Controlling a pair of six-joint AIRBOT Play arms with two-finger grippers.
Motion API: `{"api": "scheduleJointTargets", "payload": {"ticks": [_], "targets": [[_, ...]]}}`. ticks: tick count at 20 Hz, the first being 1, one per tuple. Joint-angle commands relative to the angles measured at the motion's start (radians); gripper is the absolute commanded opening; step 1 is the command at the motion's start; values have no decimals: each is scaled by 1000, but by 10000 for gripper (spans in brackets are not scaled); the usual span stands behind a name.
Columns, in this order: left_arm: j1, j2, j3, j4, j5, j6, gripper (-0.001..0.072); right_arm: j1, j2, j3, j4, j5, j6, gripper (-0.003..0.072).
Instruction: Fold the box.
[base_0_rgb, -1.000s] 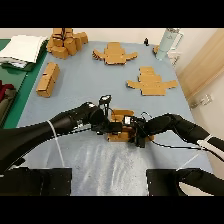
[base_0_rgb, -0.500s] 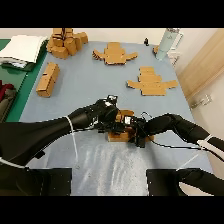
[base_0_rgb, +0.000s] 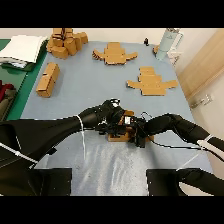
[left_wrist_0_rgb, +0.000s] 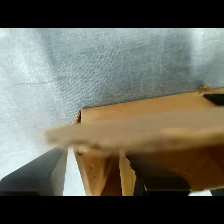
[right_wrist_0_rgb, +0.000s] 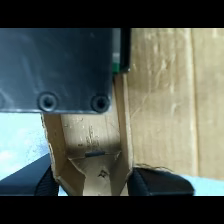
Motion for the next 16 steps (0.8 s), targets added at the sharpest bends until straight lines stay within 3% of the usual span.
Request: {"api": "scheduleJointTargets", "payload": {"ticks": [1,6,7,13,14,16], "targets": [[1,-18,15,6,0,0,490,0,0,0,0,0,0,514],[1,-19,14,19,51,-1,478,0,0,0,0,0,0,514],[1,-19,14,19,51,-3,448,0,0,0,0,0,0,514],[2,-38,15,-9,35,-12,449,0,0,0,0,0,0,514],[2,-45,15,-15,32,-19,417,0,0,0,0,0,0,514],[2,-47,15,-14,24,-19,283,0,0,0,0,0,0,514]]}}
